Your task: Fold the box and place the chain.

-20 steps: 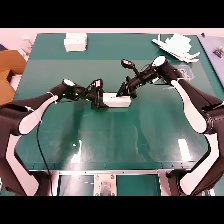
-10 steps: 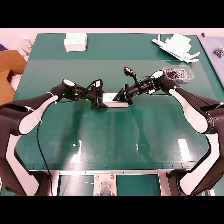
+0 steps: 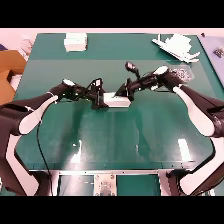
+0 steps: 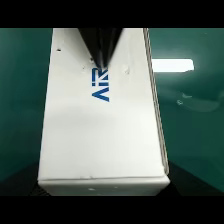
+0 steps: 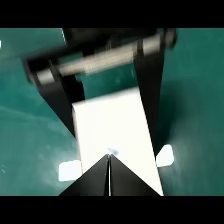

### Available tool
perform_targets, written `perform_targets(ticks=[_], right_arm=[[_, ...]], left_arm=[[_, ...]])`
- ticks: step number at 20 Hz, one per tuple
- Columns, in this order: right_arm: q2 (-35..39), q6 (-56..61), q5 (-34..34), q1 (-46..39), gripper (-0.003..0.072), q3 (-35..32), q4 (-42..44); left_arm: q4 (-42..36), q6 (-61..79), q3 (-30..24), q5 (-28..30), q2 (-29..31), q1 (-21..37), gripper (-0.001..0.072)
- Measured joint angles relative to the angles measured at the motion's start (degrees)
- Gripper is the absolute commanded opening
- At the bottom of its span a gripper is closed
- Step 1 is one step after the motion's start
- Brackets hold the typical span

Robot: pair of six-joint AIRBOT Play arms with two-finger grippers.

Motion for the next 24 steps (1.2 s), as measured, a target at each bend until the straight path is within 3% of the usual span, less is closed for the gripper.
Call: perform_targets(ticks=[7,15,16,17,18,24], right_arm=[[11.41,8.74,2.43,-2.64,0.001,1.18,-1.68],[14.43,17.33,3.19,-9.81,0.001,1.25,-4.63],[14.49,17.7,3.19,-10.51,0.001,1.25,-4.98],[14.51,18.05,3.3,-10.93,0.001,1.25,-5.03],[14.58,18.4,3.34,-11.32,0.0011,1.25,-5.03],[14.64,19.82,4.09,-12.28,0.0011,1.25,-5.29]], left_arm=[[-0.2,0.11,0.0,0.28,0.0,0.02,0.0529],[-0.92,0.13,0.0,-0.09,0.0,0.04,0.0514],[-1.09,0.15,0.0,-0.09,0.0,0.02,0.0355],[-1.36,0.2,0.07,0.59,0.0,0.02,0.0129],[-1.55,0.22,0.22,1.68,0.02,0.17,0.0048],[-1.81,-4.94,1.95,4.83,0.61,5.4,0.0014]])
